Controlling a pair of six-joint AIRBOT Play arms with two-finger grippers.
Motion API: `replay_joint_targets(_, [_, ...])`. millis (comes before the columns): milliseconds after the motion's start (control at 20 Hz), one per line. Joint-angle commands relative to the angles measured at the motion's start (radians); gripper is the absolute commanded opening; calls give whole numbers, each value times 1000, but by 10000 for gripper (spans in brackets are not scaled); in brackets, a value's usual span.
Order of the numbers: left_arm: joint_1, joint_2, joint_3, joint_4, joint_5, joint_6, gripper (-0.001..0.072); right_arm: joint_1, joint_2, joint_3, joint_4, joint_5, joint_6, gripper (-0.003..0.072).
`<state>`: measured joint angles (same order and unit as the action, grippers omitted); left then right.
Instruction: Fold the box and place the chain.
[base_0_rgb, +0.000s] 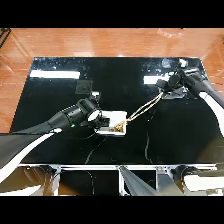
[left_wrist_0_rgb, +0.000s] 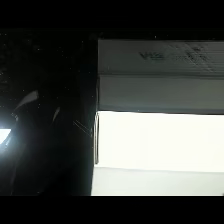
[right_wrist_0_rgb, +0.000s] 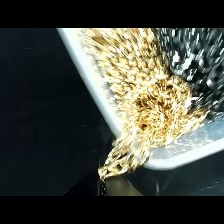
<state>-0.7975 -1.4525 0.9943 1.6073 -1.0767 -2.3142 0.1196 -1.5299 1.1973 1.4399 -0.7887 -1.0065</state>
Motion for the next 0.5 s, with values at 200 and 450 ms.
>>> replay_joint_targets(200, [0, 0, 0, 0, 2, 4, 28, 1, 455, 1, 169, -101, -376, 20])
replay_joint_targets(450, [-1, 0, 0, 0, 1, 4, 28, 2, 698, 1, 475, -251, -544, 20])
